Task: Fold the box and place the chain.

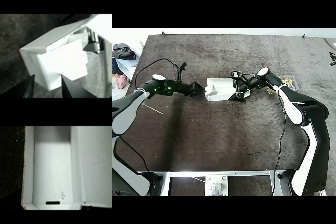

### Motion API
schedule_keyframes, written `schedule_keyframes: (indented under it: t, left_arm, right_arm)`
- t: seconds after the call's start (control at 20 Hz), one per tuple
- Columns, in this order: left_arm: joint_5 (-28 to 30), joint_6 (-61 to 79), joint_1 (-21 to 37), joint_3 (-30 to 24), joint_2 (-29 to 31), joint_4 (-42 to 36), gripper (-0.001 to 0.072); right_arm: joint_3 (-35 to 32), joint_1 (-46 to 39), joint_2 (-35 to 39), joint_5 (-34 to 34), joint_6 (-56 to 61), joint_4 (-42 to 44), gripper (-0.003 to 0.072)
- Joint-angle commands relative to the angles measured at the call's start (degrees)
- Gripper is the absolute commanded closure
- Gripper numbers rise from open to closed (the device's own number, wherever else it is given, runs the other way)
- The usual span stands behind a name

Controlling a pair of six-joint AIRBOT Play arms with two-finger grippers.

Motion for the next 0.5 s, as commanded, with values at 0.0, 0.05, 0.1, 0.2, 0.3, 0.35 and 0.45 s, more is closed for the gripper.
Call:
schedule_keyframes:
  t: [0.0,0.05,0.1,0.2,0.3,0.35,0.45]
  left_arm:
    - [-0.5,-0.5,-0.9,1.7,0.0,0.0,0.0355]
    - [-0.2,-1.7,-1.1,1.9,0.1,0.1,0.0355]
    - [0.1,-2.7,-1.4,2.2,0.1,1.0,0.0355]
    - [0.7,-6.0,-2.6,3.3,0.1,4.5,0.0356]
    - [1.5,-9.8,-4.0,5.4,0.1,9.0,0.0355]
    - [1.7,-12.0,-4.5,6.6,0.1,11.2,0.0355]
    - [2.6,-15.3,-5.7,7.9,0.1,14.2,0.0356]
  right_arm:
    - [0.0,0.0,0.0,0.0,0.0,0.0,0.0368]
    - [0.0,0.0,0.0,0.0,0.0,0.0,0.0368]
    - [0.0,0.0,0.0,0.0,0.0,0.0,0.0368]
    - [0.0,0.0,0.0,0.0,0.0,0.0,0.0368]
    - [0.0,0.0,0.0,0.0,0.0,0.0,0.0368]
    - [0.0,0.0,0.0,0.0,0.0,0.0,0.0368]
    - [0.0,0.0,0.0,0.0,0.0,0.0,0.0368]
